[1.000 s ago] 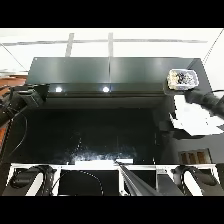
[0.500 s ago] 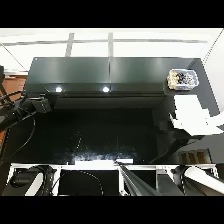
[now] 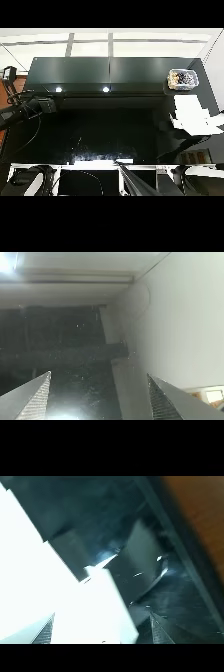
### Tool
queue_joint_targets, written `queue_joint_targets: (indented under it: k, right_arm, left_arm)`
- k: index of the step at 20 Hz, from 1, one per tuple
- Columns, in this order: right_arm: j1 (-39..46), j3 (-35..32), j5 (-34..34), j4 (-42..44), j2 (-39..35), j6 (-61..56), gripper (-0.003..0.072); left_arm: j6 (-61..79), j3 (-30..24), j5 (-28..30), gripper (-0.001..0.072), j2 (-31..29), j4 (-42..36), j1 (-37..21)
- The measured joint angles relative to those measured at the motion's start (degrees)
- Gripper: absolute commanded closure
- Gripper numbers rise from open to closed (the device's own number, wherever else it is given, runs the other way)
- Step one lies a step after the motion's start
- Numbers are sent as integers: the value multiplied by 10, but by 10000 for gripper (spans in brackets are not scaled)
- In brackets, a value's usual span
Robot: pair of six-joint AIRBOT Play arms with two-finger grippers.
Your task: Fold the box and place the chain.
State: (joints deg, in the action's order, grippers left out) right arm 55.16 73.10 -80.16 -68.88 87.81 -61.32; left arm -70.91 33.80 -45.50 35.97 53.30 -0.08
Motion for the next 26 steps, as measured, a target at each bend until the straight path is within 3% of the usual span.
queue_joint_targets:
  k: [2, 4, 7, 9, 11, 12, 20, 26]
  right_arm:
    - [1, 1, -10, 5, 13, 11, -19]
    - [2, 1, -17, 10, 23, 17, 148]
    - [-1, 2, -21, 13, 39, 23, 150]
    - [-1, 2, -21, 18, 45, 25, 435]
    - [-2, 2, -26, 32, 49, 27, 600]
    - [-2, 2, -28, 42, 50, 30, 627]
    - [-9, -4, -71, 101, 48, 46, 644]
    - [-78, -54, -66, 177, 5, 46, 645]
  left_arm:
    - [0, 0, 0, 3, 6, -4, 0]
    - [0, 0, 0, 4, 9, -10, 1]
    - [0, 0, -1, 8, 11, -25, 1]
    - [0, 0, -2, 8, 12, -33, 1]
    - [0, 0, -2, 8, 12, -37, 1]
    - [-1, 0, -2, 7, 12, -40, 1]
    - [-2, 0, -2, 8, 13, -45, 1]
    - [-3, 0, -9, 8, 16, -45, 1]
